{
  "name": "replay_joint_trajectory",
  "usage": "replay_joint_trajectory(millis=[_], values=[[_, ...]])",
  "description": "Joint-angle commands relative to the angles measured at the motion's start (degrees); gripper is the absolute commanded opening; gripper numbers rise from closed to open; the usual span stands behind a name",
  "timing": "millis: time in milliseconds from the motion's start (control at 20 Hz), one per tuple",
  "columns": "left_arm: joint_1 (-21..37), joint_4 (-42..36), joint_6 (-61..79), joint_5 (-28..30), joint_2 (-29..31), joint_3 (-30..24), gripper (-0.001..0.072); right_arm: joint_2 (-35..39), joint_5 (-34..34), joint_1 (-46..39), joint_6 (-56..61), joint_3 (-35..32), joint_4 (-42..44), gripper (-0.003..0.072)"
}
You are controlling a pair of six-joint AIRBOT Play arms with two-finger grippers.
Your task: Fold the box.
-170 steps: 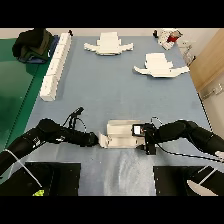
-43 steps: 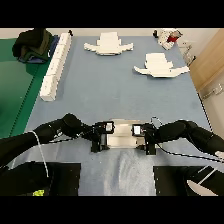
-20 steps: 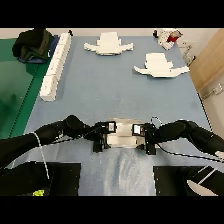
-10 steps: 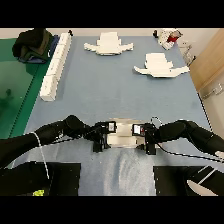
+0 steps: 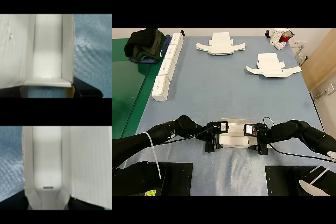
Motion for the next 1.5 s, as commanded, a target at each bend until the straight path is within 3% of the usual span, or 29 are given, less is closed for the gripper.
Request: replay_joint_trajectory(millis=[0, 200, 350, 450, 600, 700, 750, 800, 900, 1000, 1100, 1450], values=[[0.0, 0.0, 0.0, 0.0, 0.0, 0.0, 0.0597, 0.5, 0.0, 0.1, 3.7, 0.0, -0.5, 0.0720], [0.0, 0.0, 0.0, 0.0, 0.0, 0.0, 0.0597, 5.9, -5.4, 0.1, 17.2, 1.4, -10.5, 0.0720], [0.0, 0.0, 0.0, 0.0, 0.0, 0.0, 0.0597, 11.7, -17.5, 0.1, 36.3, 4.5, -20.7, 0.0709], [0.0, 0.0, 0.0, 0.0, 0.0, 0.0, 0.0597, 15.4, -26.3, 0.1, 56.3, 7.4, -25.2, 0.0704], [0.0, 0.0, 0.0, 0.0, 0.0, 0.0, 0.0597, 18.7, -29.8, 0.1, 88.7, 8.5, -22.3, 0.0517], [0.0, 0.0, 0.0, 0.0, 0.0, 0.0, 0.0597, 17.8, -25.9, 0.1, 100.1, 6.4, -10.8, 0.0482], [0.0, 0.0, 0.0, 0.0, 0.0, 0.0, 0.0597, 16.9, -21.4, 0.1, 99.8, 4.9, -1.7, 0.0440], [0.0, 0.0, 0.0, 0.0, 0.0, 0.0, 0.0597, 15.6, -15.2, 0.6, 99.8, 3.7, 6.1, 0.0432], [0.0, 0.0, 0.0, 0.0, 0.0, 0.0, 0.0597, 13.0, -2.2, 4.0, 99.8, 3.5, 12.8, 0.0336], [0.0, 0.0, 0.0, 0.0, 0.0, 0.0, 0.0597, 9.7, 6.1, 6.3, 99.8, 5.2, 13.0, 0.0336], [0.0, 0.0, 0.0, 0.0, 0.0, 0.0, 0.0597, 5.5, 9.5, 6.3, 99.5, 7.4, 12.1, 0.0336], [0.0, -0.1, 0.0, 0.0, 0.0, 0.0, 0.0597, -11.1, 12.6, 6.3, 94.8, 13.4, 8.0, 0.0336]])
